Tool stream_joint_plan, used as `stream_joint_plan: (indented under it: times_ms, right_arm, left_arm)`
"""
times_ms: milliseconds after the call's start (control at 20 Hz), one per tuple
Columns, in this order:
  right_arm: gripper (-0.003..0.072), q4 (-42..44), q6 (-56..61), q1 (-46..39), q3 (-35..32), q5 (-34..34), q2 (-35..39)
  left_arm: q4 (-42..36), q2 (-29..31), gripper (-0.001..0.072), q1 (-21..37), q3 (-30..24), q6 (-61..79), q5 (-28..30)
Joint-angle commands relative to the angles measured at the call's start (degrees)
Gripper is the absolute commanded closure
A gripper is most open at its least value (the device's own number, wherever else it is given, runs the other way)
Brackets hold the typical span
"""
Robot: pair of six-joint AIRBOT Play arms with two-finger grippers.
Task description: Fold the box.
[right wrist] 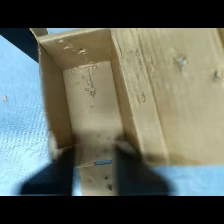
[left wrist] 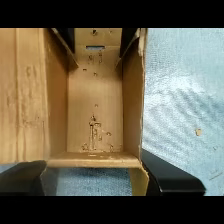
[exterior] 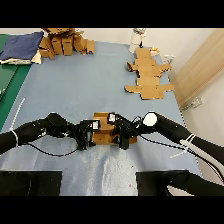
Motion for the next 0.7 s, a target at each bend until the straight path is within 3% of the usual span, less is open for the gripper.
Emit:
stream_joint_plan:
  times_ms: [0,100,250,400,550,650]
  right_arm:
    - [0.0541,-6.3,4.5,0.0,0.1,-0.1,0.7]
    - [0.0680,-17.5,16.1,0.0,0.1,-0.3,2.9]
    - [0.0681,-31.3,29.0,-0.2,0.1,-0.2,7.6]
    - [0.0682,-39.6,44.1,-3.8,0.1,1.9,12.5]
    - [0.0681,-42.1,65.3,-10.6,0.0,7.1,17.2]
    - [0.0682,-36.0,70.3,-14.3,-1.0,10.1,17.8]
  left_arm:
    - [0.0,0.0,0.0295,0.0,0.0,0.0,0.0]
    - [0.0,0.0,0.0295,0.0,0.0,0.0,0.0]
    - [0.0,0.0,0.0295,0.0,0.0,0.0,0.0]
    - [0.0,0.0,0.0295,0.0,0.0,0.0,0.0]
    - [0.0,0.0,0.0295,0.0,0.0,0.0,0.4]
    - [0.0,0.0,0.0295,0.0,0.0,0.0,0.9]
